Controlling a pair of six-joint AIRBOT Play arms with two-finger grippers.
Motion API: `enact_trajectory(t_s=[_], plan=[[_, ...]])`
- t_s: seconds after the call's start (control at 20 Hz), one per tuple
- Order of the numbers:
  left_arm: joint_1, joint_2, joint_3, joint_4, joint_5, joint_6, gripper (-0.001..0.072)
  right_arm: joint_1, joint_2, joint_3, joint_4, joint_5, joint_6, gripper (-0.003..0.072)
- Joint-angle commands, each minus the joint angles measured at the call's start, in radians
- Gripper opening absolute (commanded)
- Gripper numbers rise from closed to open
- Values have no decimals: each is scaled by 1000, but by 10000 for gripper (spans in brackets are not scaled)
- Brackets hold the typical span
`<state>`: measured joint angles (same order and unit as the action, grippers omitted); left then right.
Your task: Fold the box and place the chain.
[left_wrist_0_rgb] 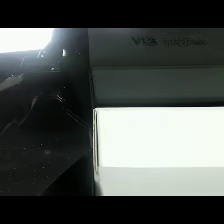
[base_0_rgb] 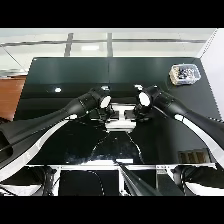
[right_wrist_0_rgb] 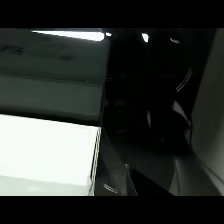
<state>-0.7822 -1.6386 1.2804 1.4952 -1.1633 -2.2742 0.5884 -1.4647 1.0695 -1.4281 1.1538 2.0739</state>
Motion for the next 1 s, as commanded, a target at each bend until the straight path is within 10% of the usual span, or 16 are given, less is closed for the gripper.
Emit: enact_trajectory(t_s=[0.0, 0.2, 0.45, 0.55, 0.75, 0.95], plan=[[2, 1, 0, 4, -1, 0, 27, 10, -27, 5, 0, 13, 73, 294], [2, 1, 0, 4, -1, 0, 27, 10, -43, 5, 25, 6, 64, 16], [2, 1, 0, 3, -1, 0, 27, 10, -42, 5, 21, 13, 62, 19], [2, 1, 0, 3, -1, 0, 27, 10, -41, 5, 21, 11, 62, 147], [2, 1, 0, 3, -1, 0, 27, 10, -41, 5, 21, 10, 60, 16], [2, 1, 0, 3, -1, 0, 27, 10, -35, 7, 20, 10, 57, 103]])
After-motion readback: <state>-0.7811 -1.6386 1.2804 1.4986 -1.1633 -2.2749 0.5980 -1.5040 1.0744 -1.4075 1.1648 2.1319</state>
